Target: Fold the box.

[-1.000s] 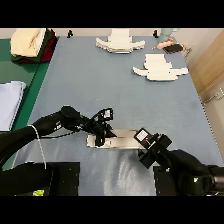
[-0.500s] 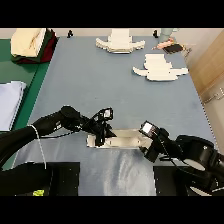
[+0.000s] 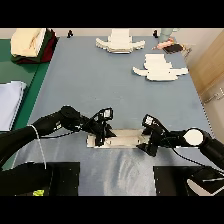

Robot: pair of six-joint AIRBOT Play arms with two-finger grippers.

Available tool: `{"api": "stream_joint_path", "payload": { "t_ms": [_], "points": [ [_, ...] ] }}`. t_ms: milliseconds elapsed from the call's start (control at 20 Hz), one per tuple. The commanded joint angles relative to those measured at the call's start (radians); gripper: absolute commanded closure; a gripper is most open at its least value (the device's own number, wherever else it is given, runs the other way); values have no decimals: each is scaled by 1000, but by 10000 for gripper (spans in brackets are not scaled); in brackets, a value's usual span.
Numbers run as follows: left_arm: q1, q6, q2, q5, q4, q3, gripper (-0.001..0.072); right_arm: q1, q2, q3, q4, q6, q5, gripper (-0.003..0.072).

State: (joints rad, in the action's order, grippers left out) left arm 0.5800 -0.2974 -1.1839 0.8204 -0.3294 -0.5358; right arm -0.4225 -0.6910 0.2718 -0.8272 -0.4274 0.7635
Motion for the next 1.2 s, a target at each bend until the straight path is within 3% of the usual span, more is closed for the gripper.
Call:
{"api": "stream_joint_path", "payload": {
  "t_ms": [0, 200, 750, 1150],
  "points": [
    [0, -1, 0, 0, 0, 1, 691, 32, -20, 1, 69, 87, 10, -23],
    [0, 0, 0, 0, 0, 1, 692, 32, -21, -2, 1, 111, 24, -18],
    [0, 0, 0, 0, 0, 1, 692, 34, -189, -2, 182, 493, 3, -18],
    [0, 0, 0, 0, 0, 1, 692, 92, -208, -3, 222, 612, 47, 71]
  ]
}}
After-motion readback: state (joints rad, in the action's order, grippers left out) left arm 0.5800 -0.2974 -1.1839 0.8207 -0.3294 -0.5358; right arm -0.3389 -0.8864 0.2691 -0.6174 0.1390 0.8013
